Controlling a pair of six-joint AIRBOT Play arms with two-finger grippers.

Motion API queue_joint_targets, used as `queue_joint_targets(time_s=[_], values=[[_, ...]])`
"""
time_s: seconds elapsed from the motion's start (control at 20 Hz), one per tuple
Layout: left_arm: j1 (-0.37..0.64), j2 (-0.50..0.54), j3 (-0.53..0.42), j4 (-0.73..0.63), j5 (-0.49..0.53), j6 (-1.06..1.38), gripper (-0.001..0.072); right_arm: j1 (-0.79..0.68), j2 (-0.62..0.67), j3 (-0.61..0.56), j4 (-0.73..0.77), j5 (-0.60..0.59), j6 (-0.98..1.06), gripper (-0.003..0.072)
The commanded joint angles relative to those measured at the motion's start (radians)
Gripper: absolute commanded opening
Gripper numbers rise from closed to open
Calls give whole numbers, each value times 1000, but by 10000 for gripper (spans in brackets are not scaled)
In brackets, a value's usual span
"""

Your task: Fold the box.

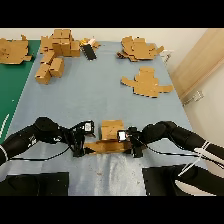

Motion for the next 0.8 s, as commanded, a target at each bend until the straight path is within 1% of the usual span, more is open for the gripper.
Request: queue_joint_targets(time_s=[0.0,0.05,0.2,0.25,0.35,0.45,0.5,0.6,0.7,0.75], values=[[1,-5,3,0,-5,-27,647,1,0,0,0,1,0,520],[1,-5,3,23,-18,-21,647,1,0,0,0,1,0,520],[1,5,3,164,-100,-25,647,1,0,0,0,1,0,520],[1,10,3,170,-111,-45,648,1,0,0,0,1,0,520],[-22,14,3,166,-95,-64,648,1,0,0,0,1,0,520],[-68,14,3,157,-55,-85,649,1,0,0,0,1,0,520],[-95,14,3,164,-13,-129,672,1,0,0,0,0,0,520],[-140,14,3,177,74,-190,675,1,0,0,0,0,0,520],[-158,14,3,177,153,-243,675,1,0,0,0,0,0,519],[-156,14,3,178,176,-287,675,1,0,0,0,0,0,520]])
